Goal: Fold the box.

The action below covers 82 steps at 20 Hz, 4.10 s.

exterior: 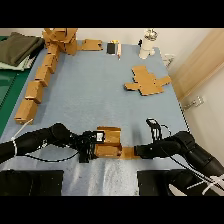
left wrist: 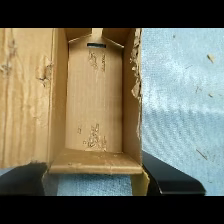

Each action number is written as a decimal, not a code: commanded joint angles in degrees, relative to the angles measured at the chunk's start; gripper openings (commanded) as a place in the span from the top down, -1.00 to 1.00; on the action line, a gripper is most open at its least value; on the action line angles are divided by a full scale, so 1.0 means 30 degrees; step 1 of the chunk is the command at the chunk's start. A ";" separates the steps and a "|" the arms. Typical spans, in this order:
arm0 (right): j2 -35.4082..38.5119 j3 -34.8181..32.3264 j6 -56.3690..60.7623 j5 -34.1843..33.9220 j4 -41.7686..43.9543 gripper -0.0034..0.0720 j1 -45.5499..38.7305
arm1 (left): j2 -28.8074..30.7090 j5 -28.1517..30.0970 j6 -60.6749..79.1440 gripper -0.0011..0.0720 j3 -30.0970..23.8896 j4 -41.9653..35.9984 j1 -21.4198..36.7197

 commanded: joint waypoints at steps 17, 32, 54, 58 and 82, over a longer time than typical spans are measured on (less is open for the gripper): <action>-0.0605 0.0918 -0.3643 0.2645 0.5297 0.90 0.0044 | 0.0000 0.0007 0.0000 -0.11 0.0022 0.0007 0.0007; -0.2025 0.1443 -0.3650 0.3745 0.6084 -0.26 0.2135 | 0.0000 0.0007 0.0000 -0.11 0.0022 0.0007 0.0007; -1.2473 1.0287 1.1009 -0.3789 -0.4153 0.53 0.9260 | 0.0000 0.0007 0.0000 -0.11 0.0022 0.0007 0.0007; -1.2466 1.0287 1.0761 -0.3781 -0.4131 0.90 0.9267 | 0.0000 0.0007 0.0000 -0.11 0.0022 0.0007 0.0007; -0.6171 0.7548 -0.1814 -0.1450 0.0452 0.90 -0.2382 | 0.0000 0.0007 0.0000 -0.11 0.0022 0.0007 0.0007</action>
